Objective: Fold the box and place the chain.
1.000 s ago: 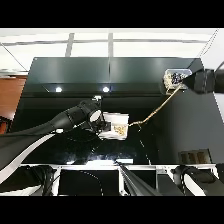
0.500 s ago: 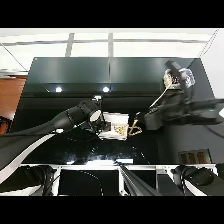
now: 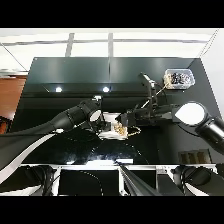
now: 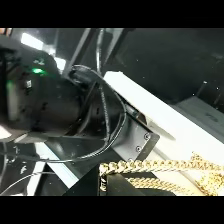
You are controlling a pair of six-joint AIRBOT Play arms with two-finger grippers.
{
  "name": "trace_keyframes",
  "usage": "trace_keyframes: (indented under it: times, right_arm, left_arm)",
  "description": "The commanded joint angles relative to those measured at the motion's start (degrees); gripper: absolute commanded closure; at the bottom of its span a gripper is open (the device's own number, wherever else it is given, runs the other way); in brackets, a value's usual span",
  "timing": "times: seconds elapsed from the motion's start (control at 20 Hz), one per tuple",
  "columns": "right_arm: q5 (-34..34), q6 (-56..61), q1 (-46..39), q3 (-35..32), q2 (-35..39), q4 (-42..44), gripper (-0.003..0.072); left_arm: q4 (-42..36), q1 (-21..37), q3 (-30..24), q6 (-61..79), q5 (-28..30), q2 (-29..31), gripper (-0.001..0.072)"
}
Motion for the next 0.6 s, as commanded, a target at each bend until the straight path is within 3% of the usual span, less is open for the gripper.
trace_keyframes:
  times: [0.0, 0.25, 0.3, 0.35, 0.4, 0.55]
  right_arm:
    - [-1.73, 0.0, 0.37, -0.24, -1.84, -1.44, 0.0673]
    - [-2.14, 0.07, 0.37, -0.24, -3.63, -4.15, 0.0668]
    - [-1.77, 0.07, 0.35, -0.22, -3.74, -4.22, 0.0525]
    - [-1.07, 0.07, -0.26, -0.07, -3.72, -4.83, 0.0251]
    - [0.96, 0.02, -2.03, 0.39, -3.69, -5.42, 0.019]
    - [7.41, -0.28, -14.1, 1.33, -2.05, -9.62, 0.019]
  left_arm:
    - [0.02, 0.02, 0.04, 0.02, -0.48, -0.02, 0.0679]
    - [0.02, 0.02, 0.04, 0.02, -0.92, -0.02, 0.0679]
    - [0.02, 0.02, 0.04, 0.02, -0.98, -0.02, 0.0679]
    - [0.02, 0.02, 0.04, 0.02, -0.98, -0.02, 0.0679]
    - [0.02, 0.02, 0.04, 0.02, -1.03, -0.02, 0.0679]
    - [0.04, 0.02, 0.04, 0.02, -1.29, -0.02, 0.0679]
